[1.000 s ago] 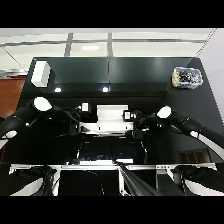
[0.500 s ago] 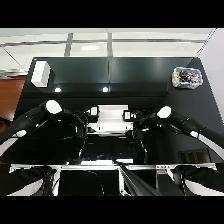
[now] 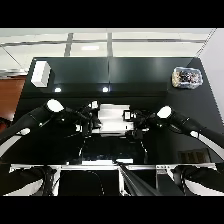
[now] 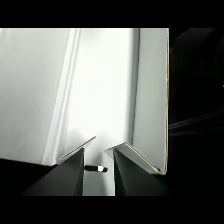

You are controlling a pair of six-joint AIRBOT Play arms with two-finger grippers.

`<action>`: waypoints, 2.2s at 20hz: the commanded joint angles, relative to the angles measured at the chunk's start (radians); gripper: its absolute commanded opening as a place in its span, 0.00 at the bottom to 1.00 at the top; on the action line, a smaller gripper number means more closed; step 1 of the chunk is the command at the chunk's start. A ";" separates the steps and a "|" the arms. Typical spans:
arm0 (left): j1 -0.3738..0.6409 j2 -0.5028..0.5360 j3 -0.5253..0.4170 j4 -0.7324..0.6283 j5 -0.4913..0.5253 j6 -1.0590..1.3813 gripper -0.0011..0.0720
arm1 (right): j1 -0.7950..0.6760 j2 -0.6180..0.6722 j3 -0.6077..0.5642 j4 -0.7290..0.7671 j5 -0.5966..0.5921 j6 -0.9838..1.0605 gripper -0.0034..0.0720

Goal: Fold the box and place the chain.

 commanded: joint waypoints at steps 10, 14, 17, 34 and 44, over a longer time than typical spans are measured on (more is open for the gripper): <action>0.000 -0.043 0.001 -0.023 -0.001 0.012 0.13 | 0.001 -0.001 0.000 0.001 0.000 0.000 0.28; 0.000 -0.042 0.001 -0.016 -0.014 0.011 0.28 | 0.001 -0.001 0.000 0.000 0.000 0.000 0.28; 0.008 -0.021 0.019 0.076 -0.058 -0.029 0.05 | 0.001 -0.001 0.000 0.000 0.000 0.000 0.28; 0.664 0.108 -0.095 0.066 -0.211 -1.239 0.05 | 0.001 -0.001 0.000 0.000 0.000 0.000 0.28; 0.387 -0.072 -0.092 0.062 -0.282 -1.164 0.05 | 0.001 -0.001 0.000 0.000 0.000 0.000 0.28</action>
